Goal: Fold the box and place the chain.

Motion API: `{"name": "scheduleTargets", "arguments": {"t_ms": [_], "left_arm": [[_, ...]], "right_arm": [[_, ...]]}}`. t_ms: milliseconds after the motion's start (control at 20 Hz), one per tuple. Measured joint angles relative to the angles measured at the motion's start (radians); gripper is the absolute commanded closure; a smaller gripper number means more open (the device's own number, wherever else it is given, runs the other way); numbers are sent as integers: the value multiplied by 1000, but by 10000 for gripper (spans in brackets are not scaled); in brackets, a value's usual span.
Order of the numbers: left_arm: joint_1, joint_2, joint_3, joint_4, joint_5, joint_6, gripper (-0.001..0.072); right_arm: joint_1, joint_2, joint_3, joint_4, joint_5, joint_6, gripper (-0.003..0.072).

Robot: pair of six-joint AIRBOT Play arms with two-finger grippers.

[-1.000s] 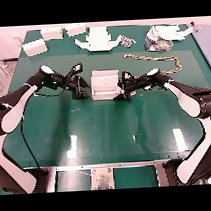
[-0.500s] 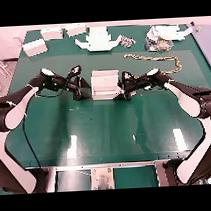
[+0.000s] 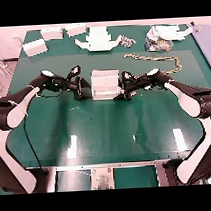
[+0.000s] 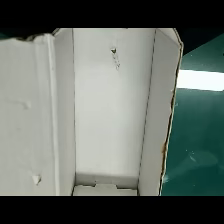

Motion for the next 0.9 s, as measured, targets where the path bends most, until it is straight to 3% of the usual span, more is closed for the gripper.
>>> {"name": "scheduleTargets", "arguments": {"t_ms": [500,900], "left_arm": [[-5,-10,0,-8,-59,8,-11],[-13,-29,0,-29,-12,5,-11]], "right_arm": [[0,0,0,-2,2,-1,133],[0,0,0,2,-4,2,133]]}}
